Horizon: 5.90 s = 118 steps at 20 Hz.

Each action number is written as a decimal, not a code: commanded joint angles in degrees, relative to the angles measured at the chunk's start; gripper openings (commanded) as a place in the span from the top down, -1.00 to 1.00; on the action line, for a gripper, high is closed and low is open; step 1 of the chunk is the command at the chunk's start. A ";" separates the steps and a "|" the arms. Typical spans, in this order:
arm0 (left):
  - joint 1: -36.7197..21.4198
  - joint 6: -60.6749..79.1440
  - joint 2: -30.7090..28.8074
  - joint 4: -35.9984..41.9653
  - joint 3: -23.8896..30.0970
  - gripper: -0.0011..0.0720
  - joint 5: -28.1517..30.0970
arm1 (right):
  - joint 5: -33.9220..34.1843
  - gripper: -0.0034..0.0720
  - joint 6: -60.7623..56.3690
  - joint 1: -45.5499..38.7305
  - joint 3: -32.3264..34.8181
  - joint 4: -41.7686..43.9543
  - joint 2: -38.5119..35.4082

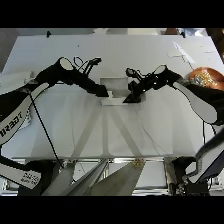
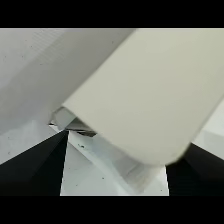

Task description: Fold the box and place the chain.

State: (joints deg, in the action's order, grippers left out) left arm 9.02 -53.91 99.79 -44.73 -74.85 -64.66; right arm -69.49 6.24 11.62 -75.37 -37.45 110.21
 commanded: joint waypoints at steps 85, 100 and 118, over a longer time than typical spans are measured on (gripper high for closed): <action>19.30 -61.05 -4.22 -46.25 0.02 0.01 9.07 | -0.11 0.44 0.00 0.11 0.02 0.13 0.04; 19.30 -64.83 -1.46 -46.12 0.02 0.95 7.85 | -0.11 0.44 0.00 0.09 0.02 0.13 0.04; 13.77 -59.67 -13.22 -43.65 0.02 0.00 3.45 | -0.13 0.44 0.00 0.09 0.02 0.13 0.04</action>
State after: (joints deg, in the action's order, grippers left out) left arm 24.67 -116.64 89.17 -89.91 -74.76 -59.44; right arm -69.58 6.22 11.70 -75.35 -37.32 110.28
